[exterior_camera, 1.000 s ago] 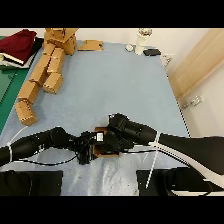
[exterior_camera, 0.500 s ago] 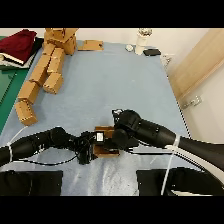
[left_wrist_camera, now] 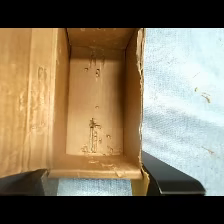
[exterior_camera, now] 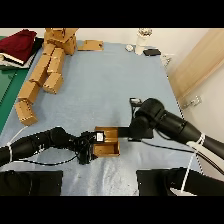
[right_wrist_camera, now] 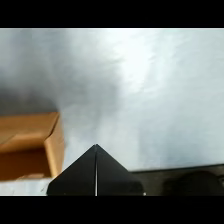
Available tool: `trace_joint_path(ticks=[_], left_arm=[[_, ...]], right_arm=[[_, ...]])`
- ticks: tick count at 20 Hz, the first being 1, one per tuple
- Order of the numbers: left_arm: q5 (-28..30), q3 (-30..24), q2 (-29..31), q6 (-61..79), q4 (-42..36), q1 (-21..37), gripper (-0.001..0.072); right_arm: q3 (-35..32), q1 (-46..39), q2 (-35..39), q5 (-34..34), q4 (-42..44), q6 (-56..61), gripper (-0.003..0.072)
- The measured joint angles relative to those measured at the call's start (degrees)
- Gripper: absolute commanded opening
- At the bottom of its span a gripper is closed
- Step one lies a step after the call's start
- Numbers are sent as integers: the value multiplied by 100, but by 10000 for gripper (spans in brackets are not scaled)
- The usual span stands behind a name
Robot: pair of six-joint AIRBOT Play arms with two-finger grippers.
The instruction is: Fold the box.
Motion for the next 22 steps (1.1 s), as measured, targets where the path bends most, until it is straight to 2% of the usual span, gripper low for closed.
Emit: trace_joint_path(ticks=[2,5,8,11,14,16,22], left_arm=[[0,0,0,0,0,0,488],[0,0,0,0,0,0,488],[0,0,0,0,0,0,488],[0,0,0,0,0,0,488],[0,0,0,-2,-2,0,489],[0,0,0,0,-2,0,488],[0,0,0,0,-2,0,488]], right_arm=[[-291,-953,-155,732,763,-1058,2],[-595,-2164,-719,1519,3097,-3777,1],[-715,-2734,-1471,1357,5473,-6867,1],[-789,-2732,-1790,938,6572,-8660,2],[-929,-2492,-1541,748,6828,-9468,2],[-1093,-2245,-1134,911,6636,-9704,2],[-1823,-1189,48,2284,5285,-9523,2]])
